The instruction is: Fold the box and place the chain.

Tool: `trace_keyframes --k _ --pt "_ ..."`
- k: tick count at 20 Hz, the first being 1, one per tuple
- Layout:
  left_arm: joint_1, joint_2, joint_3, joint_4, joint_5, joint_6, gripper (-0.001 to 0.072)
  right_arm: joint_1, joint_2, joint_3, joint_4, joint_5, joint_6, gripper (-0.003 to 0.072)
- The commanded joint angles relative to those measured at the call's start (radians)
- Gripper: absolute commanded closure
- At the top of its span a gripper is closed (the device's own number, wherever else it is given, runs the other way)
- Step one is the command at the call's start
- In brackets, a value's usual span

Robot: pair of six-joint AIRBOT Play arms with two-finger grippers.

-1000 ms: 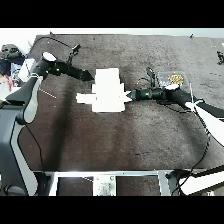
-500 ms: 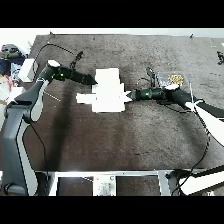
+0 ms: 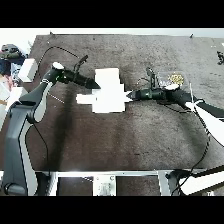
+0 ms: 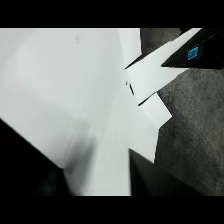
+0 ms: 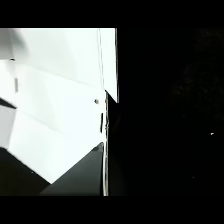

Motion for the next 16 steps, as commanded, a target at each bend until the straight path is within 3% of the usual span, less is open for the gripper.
trace_keyframes --k 1,2,3,5,8,9,10,11,16 --pt "-0.002 -0.001 0.0 0.0 -0.031 0.013 0.0428 0.001 0.0 0.001 -0.021 0.0 0.0 0.0675" --pt "-0.002 -0.001 0.0 0.0 -0.042 0.016 0.0531 0.001 0.0 0.001 -0.02 0.0 0.0 0.0675" --pt "-0.002 -0.001 0.0 0.0 -0.051 0.016 0.0546 0.001 0.0 0.001 -0.02 0.0 0.0 0.0675" --pt "-0.002 -0.001 0.0 0.001 -0.054 0.016 0.0664 0.001 0.0 0.001 -0.02 0.0 0.0 0.0675" --pt "-0.002 0.0 0.0 0.002 -0.055 0.032 0.0697 0.0 0.0 0.001 -0.02 0.0 0.0 0.0671" --pt "-0.002 0.0 0.0 0.001 -0.053 0.054 0.0698 -0.002 0.003 0.001 -0.02 0.0 0.0 0.049" --pt "-0.002 0.001 0.0 0.0 -0.054 0.071 0.0698 -0.004 0.008 0.001 -0.02 0.0 0.0 0.0235" --pt "-0.002 0.002 0.0 0.0 -0.054 0.099 0.0699 -0.006 0.021 0.001 -0.022 -0.001 -0.008 0.0148" --pt "-0.002 0.002 0.0 -0.003 -0.052 0.409 0.0698 -0.103 0.142 0.001 -0.027 0.0 -0.026 0.0147"
